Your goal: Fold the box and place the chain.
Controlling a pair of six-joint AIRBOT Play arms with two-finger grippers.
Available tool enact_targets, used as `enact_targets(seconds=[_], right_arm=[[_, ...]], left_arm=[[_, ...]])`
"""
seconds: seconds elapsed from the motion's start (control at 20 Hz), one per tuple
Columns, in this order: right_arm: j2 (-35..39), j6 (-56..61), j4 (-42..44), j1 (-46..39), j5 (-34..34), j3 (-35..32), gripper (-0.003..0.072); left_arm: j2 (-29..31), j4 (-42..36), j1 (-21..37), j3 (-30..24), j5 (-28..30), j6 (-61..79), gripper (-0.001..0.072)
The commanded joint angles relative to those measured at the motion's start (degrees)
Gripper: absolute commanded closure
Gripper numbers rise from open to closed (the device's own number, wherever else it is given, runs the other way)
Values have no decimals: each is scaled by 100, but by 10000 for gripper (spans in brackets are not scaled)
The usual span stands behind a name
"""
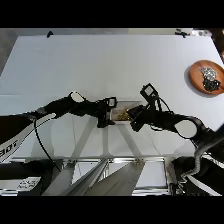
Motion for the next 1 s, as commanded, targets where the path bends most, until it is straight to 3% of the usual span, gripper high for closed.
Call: enact_targets(seconds=[0.0,0.2,0.4,0.55,0.65,0.8,0.95], right_arm=[[-507,407,31,72,-629,7,660],[-490,442,31,70,-671,7,437],[157,391,-273,-341,321,7,430],[1152,-83,-824,-1307,1360,4,430],[1513,-568,-1213,-2192,1606,4,442],[1078,-1266,-1165,-3279,1510,4,469],[-26,-2667,-422,-3287,1246,70,470]], left_arm=[[0,2,-2,0,2,2,434],[0,2,-2,0,2,2,434],[0,2,-2,0,2,2,434],[0,2,-2,0,2,2,434],[0,2,-2,0,2,2,434],[0,2,-2,0,2,2,434],[0,2,-2,0,0,2,434]])
